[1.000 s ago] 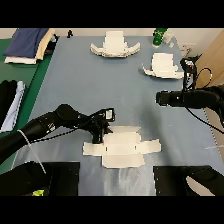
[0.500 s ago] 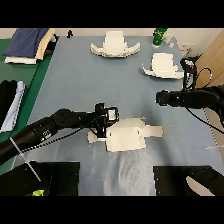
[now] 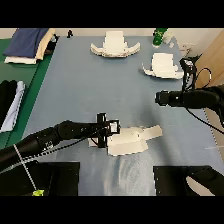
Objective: Fold the box.
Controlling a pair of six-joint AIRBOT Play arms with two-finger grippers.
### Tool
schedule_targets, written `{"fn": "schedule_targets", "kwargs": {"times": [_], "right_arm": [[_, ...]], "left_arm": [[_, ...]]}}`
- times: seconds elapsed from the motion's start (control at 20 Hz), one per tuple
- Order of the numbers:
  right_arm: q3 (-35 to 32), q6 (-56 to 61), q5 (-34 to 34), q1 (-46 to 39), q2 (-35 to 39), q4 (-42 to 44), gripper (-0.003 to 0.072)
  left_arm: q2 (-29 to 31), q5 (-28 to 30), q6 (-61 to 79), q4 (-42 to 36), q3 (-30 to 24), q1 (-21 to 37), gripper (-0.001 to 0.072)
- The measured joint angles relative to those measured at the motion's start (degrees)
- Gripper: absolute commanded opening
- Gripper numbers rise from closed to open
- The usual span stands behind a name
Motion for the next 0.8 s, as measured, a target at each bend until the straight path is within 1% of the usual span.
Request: {"fn": "schedule_targets", "kwargs": {"times": [0.25,0.4,0.55,0.8], "right_arm": [[0.0,0.0,0.0,0.1,0.0,0.3,0.0281],[0.0,0.0,0.0,0.1,0.0,0.3,0.0281],[0.0,0.0,-0.4,0.1,0.0,0.4,0.0281],[0.0,0.0,-0.6,0.1,0.0,0.5,0.0281]], "left_arm": [[-0.4,0.9,-1.5,-1.0,-1.1,-0.4,0.0014],[-0.7,-0.8,-2.6,-1.3,-1.2,-0.5,0.0014],[-0.9,-5.3,-5.0,-1.3,-0.5,0.5,0.0014],[-1.2,-16.2,-7.3,-1.0,1.8,6.7,0.0014]]}}
